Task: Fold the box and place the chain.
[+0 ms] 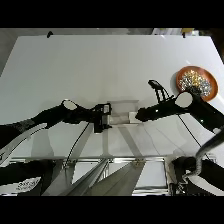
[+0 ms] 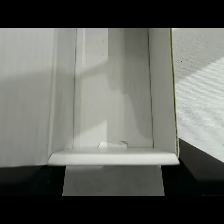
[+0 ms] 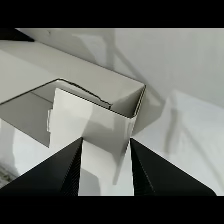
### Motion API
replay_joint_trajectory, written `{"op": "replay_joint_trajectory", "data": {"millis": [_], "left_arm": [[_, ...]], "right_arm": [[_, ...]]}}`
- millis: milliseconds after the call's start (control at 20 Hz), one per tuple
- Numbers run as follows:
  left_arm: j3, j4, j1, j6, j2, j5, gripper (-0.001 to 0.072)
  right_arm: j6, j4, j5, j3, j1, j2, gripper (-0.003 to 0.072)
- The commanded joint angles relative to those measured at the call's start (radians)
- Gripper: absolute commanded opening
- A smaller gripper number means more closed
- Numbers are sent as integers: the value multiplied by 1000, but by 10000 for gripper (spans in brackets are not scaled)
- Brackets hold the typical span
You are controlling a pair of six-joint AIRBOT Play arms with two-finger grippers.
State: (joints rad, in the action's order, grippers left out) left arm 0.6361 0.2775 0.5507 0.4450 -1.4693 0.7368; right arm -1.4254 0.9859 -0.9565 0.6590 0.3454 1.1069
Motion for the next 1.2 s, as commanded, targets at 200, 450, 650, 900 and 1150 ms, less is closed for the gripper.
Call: {"op": "replay_joint_trajectory", "data": {"millis": [200, 450, 650, 900, 1150], "left_arm": [[0, 0, 0, 0, 0, 0, 149], [0, 0, 0, 0, 0, 0, 149], [0, 0, 0, 0, 0, 0, 149], [0, 0, 0, 0, 0, 0, 149], [0, 0, 0, 0, 0, 0, 149]], "right_arm": [[-291, 218, -14, 76, 121, 27, 339], [-444, 319, -94, 165, 209, 129, 338], [-516, 347, -114, 217, 257, 181, 337], [-633, 431, -102, 243, 294, 192, 336], [-670, 471, -97, 246, 333, 236, 335]]}}
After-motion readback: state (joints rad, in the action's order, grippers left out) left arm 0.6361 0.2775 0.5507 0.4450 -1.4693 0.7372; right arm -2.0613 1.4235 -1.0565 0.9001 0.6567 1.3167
